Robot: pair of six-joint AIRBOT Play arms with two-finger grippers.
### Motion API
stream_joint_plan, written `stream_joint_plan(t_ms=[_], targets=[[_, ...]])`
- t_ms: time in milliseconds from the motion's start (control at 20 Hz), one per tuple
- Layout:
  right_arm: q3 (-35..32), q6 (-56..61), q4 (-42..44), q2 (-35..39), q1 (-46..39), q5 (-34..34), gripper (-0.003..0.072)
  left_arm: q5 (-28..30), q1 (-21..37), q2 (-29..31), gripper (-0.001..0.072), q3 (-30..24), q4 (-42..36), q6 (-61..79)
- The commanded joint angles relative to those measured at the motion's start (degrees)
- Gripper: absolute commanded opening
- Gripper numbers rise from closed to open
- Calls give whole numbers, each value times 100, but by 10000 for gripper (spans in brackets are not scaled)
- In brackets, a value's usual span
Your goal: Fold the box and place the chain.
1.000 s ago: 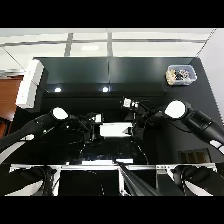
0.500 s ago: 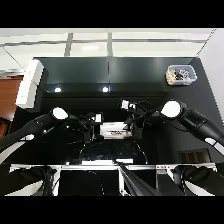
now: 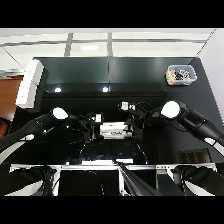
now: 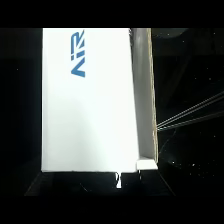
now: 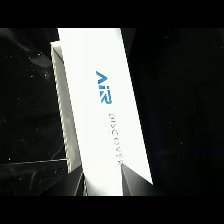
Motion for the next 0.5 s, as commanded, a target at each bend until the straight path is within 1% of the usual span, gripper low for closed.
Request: stream_joint_plan(t_ms=[0, 150, 200, 450], targets=[[-2, 11, -107, -2, 2, 28, 248, -4, -2, -4, 457, 2, 0, -2], [-2, 9, -107, -2, 4, 31, 249, -4, -2, -4, 457, 2, 0, -2], [-2, 11, -107, -2, 4, 31, 319, -4, -2, -4, 457, 2, 0, -2], [-4, 11, -105, -2, 4, 37, 317, -4, -2, -4, 457, 2, 0, -2]])
